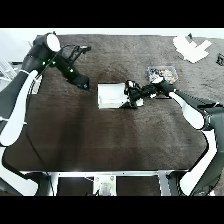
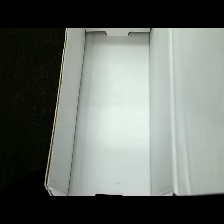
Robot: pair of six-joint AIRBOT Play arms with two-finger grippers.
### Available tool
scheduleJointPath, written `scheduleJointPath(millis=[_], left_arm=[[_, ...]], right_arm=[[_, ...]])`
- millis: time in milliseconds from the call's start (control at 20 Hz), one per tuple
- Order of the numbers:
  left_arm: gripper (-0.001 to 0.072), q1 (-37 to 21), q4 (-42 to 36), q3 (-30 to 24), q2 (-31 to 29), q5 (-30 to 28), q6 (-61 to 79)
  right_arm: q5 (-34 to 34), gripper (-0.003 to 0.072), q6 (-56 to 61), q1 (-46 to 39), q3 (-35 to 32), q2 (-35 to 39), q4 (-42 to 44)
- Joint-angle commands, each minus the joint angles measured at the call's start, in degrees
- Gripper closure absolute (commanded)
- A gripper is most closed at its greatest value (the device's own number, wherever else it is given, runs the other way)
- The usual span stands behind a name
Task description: Fold the box and place the chain.
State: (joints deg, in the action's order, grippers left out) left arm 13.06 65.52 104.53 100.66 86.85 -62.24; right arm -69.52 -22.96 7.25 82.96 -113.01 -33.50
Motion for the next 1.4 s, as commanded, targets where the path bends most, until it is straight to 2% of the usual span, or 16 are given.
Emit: scheduleJointPath(millis=[0, 150, 300, 450, 700, 1000, 1350], left_arm=[[0.0004, -3.67, -7.63, -8.59, -0.42, -5.99, 22.64], [0.0002, -6.56, -22.53, -19.78, -0.42, -13.68, 56.63], [0.0004, -5.79, -23.96, -24.65, -0.35, -20.61, 66.07], [0.0003, -5.68, -25.05, -24.76, 1.38, -21.27, 75.17], [-0.0007, -5.68, -32.87, -24.76, 4.76, -21.33, 82.84], [-0.0007, -4.26, -34.27, -24.76, 5.79, -24.06, 83.73], [-0.0007, -4.13, -35.95, -24.76, 6.64, -22.88, 83.73]], right_arm=[[0.0, 0.0095, 0.0, 0.04, -0.02, 0.0, 0.0], [0.02, 0.0095, 0.02, 0.07, -0.02, 0.0, 0.0], [0.0, 0.0094, 0.02, 0.07, -0.02, 0.0, 0.0], [0.02, 0.0095, 0.02, 0.04, -0.02, 0.0, 0.0], [0.02, 0.0095, 0.02, 0.04, -0.02, 0.0, 0.0], [0.0, 0.0094, 0.02, 0.07, -0.02, 0.0, 0.02], [0.02, 0.0095, 0.02, 0.07, -0.02, 0.0, 0.0]])
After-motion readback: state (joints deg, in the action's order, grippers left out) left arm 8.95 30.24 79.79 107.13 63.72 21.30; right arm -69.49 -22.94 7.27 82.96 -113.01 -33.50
